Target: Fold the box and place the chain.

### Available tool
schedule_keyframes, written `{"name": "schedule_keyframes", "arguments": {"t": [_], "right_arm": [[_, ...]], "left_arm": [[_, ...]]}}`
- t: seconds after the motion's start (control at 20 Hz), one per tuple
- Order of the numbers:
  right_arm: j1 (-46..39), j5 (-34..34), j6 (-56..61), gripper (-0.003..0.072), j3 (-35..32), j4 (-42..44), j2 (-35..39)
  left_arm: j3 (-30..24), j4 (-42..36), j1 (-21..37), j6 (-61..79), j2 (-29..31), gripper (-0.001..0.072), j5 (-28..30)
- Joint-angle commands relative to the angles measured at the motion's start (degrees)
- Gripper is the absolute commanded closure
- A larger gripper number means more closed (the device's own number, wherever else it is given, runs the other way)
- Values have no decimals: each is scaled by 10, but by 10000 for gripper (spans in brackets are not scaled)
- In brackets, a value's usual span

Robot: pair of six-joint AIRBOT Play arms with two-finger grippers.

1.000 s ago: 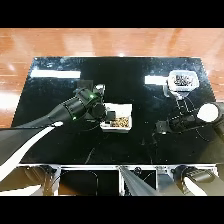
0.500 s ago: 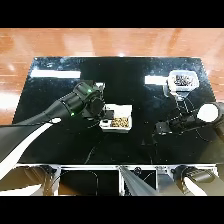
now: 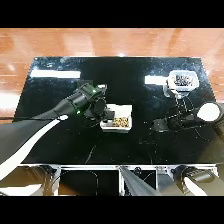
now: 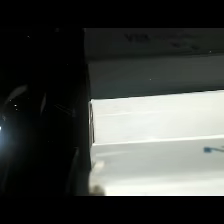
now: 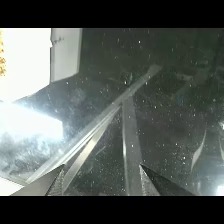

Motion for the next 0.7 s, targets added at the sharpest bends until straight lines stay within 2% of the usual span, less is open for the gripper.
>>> {"name": "schedule_keyframes", "arguments": {"t": [0.0,0.65], "right_arm": [[1,-14,0,130,0,5,0],[0,-34,0,130,-1,16,0]], "left_arm": [[1,-15,-3,0,-13,418,-23],[1,-15,-4,0,-23,424,-23]]}}
